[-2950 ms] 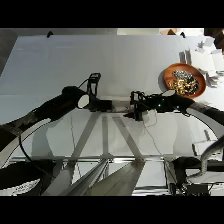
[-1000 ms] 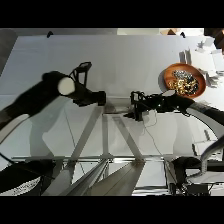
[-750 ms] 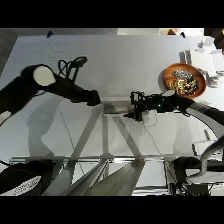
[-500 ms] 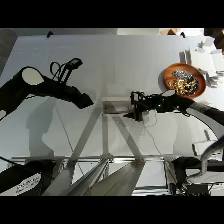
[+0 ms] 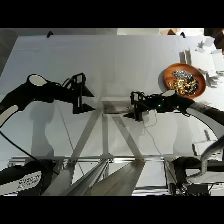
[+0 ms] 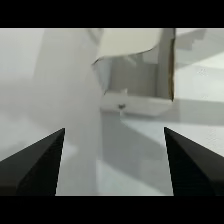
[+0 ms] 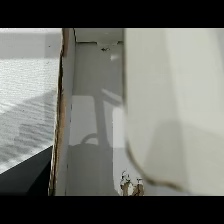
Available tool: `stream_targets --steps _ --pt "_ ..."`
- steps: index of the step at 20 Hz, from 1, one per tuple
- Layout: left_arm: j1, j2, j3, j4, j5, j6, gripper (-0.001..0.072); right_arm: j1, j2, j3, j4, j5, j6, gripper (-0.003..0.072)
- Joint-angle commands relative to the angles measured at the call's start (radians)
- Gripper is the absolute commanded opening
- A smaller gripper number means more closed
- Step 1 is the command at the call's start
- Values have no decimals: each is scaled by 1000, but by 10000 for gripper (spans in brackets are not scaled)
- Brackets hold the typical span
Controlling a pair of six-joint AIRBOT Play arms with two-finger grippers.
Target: Fold the box and place the chain.
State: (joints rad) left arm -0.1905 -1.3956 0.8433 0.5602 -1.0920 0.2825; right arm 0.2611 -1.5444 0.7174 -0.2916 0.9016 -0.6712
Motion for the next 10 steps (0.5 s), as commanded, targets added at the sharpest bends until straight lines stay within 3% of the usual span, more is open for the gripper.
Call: stream_targets --steps 1,10 --pt "-25 -64 -2 -85 1 215 700 0 0 1 0 0 0 536" --pt "-79 -129 -2 -99 19 187 699 0 1 1 0 0 0 536"
